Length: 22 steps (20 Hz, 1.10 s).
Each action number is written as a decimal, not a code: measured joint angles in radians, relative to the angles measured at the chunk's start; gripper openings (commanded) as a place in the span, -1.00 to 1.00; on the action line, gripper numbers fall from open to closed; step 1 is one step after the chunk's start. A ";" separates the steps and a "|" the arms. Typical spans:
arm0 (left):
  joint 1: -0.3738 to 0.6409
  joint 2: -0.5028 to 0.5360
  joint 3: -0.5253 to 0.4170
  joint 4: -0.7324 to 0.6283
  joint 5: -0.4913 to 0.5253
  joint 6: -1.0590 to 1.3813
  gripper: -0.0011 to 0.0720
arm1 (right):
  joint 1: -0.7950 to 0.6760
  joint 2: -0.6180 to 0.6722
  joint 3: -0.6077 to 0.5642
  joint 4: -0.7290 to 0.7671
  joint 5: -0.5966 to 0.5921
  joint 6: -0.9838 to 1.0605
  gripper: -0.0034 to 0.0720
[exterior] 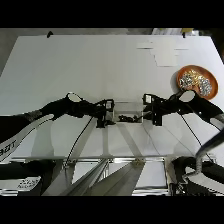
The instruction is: Fold the box and place the chain.
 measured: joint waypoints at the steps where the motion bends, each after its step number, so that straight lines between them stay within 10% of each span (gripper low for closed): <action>1: 0.000 0.000 0.000 0.000 0.000 0.000 -0.28 | 0.000 -0.001 0.000 0.010 0.001 -0.007 -0.35; 4: 0.000 0.000 0.000 0.000 0.000 0.000 -0.28 | 0.000 -0.008 -0.001 0.017 0.019 -0.016 -0.66; 22: 0.000 0.000 0.000 0.000 0.000 0.000 -0.28 | 0.001 0.001 -0.001 -0.045 0.088 -0.014 -0.86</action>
